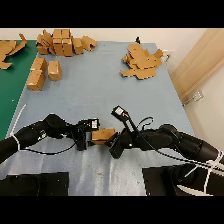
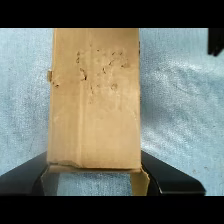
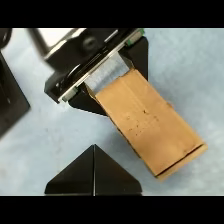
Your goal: Fold the box.
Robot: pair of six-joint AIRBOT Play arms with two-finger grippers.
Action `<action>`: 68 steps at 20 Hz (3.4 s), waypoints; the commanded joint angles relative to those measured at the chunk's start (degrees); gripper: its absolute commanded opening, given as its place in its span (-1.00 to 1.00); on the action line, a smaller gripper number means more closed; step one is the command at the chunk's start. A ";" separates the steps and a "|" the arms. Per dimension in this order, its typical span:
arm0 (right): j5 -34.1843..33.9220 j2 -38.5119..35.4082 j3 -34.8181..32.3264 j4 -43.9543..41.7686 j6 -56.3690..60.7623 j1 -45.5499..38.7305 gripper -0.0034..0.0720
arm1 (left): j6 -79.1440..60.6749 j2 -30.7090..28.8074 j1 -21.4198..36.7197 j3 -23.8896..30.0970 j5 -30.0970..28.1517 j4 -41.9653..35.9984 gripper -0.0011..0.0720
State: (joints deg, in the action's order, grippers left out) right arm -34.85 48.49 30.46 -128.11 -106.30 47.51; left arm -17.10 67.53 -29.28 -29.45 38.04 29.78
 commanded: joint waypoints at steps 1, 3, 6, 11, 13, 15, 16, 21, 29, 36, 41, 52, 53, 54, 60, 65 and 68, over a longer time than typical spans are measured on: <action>6.32 -0.48 -2.93 -3.39 24.26 -1.57 -0.91 | 0.00 0.02 -0.02 0.00 0.00 0.00 0.46; 13.99 -1.38 -6.71 -8.04 30.53 -1.66 -0.91 | 0.00 0.02 -0.02 0.00 0.00 0.00 0.46; 19.98 -3.04 -9.44 -15.43 33.57 0.85 -0.91 | 0.00 0.02 -0.02 0.00 0.00 -0.02 0.46; 25.83 -3.02 -9.77 -15.23 39.91 3.32 -0.91 | 0.00 0.02 -0.02 0.00 0.02 -0.02 0.46; 25.81 -2.14 -9.77 -15.15 39.91 3.32 -0.91 | 0.00 0.02 -0.02 0.00 0.02 0.00 0.46; 25.51 -0.61 -9.77 -15.06 39.91 3.37 -0.91 | 0.00 0.02 -0.02 0.00 0.00 0.00 0.46; 25.42 -0.13 -9.77 -15.06 39.91 3.61 -0.91 | 0.00 0.02 -0.02 0.00 0.00 -0.02 0.46; 23.37 0.61 -10.05 -14.14 39.87 3.65 -0.91 | 0.00 0.02 -0.02 0.00 0.00 -0.02 0.46; 23.08 0.61 -11.85 -13.97 39.89 3.63 -0.91 | 0.00 0.02 -0.02 0.00 0.00 0.00 0.46; 24.55 0.61 -12.70 -13.09 39.87 3.61 -0.91 | 0.00 0.02 -0.02 0.00 0.02 0.00 0.46; 22.86 -2.49 -12.46 -13.42 39.89 7.19 -0.91 | 0.00 0.02 -0.02 0.00 0.02 0.00 0.46; 24.17 -2.25 -12.57 -10.25 39.85 1.36 -0.91 | 0.00 0.02 -0.02 0.00 -0.02 0.00 0.46; 23.82 -1.81 -12.57 -10.25 39.87 1.40 -0.91 | 0.00 0.02 -0.02 0.00 0.00 0.00 0.46; 23.37 -1.33 -12.57 -10.27 39.87 1.42 -0.91 | 0.00 0.02 -0.02 0.00 0.02 0.00 0.46; 22.03 -0.70 -12.57 -10.05 39.85 1.44 -0.91 | 0.00 0.02 -0.02 0.00 0.00 0.00 0.46; 21.94 0.11 -12.57 -10.05 39.82 1.44 -0.91 | 0.00 0.02 -0.02 0.00 0.02 0.00 0.46; 20.61 -2.01 -12.02 -10.05 35.17 1.44 -0.90 | 0.00 0.02 -0.02 0.00 0.00 0.00 0.46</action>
State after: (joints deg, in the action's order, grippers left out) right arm -13.19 47.86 18.02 -138.10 -67.66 48.95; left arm -17.10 67.53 -29.28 -29.45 38.06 29.76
